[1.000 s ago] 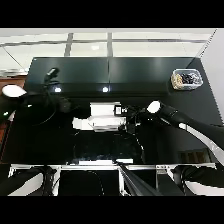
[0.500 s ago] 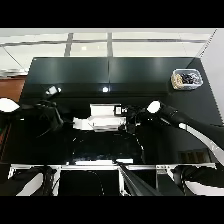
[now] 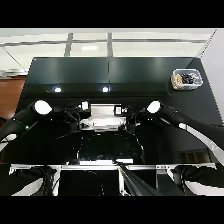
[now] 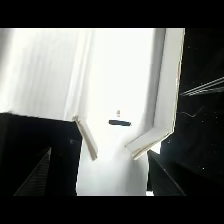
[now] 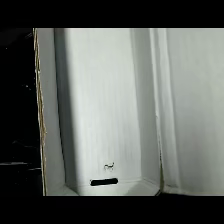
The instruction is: Fold the box and place the chain.
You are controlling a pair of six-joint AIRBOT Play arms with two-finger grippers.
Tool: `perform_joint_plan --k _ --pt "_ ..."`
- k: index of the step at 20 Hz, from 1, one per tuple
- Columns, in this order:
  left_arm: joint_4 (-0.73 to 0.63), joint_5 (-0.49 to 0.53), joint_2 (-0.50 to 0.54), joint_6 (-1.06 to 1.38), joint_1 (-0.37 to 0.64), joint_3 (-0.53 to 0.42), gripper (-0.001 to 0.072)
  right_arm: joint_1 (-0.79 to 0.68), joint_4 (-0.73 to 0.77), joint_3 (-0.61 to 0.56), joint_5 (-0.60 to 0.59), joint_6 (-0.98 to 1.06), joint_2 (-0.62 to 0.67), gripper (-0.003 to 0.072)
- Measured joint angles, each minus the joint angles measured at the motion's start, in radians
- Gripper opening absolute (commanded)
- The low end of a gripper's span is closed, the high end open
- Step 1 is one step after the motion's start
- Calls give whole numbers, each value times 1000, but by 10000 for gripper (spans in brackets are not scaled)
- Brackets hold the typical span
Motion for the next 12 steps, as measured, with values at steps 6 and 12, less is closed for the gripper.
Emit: perform_joint_plan --k 6,12 --pt "-26 8 -35 -4 -37 2 236 0 0 0 0 0 0 480" --pt "-153 4 -66 -2 -46 2 236 0 0 0 0 0 0 480"
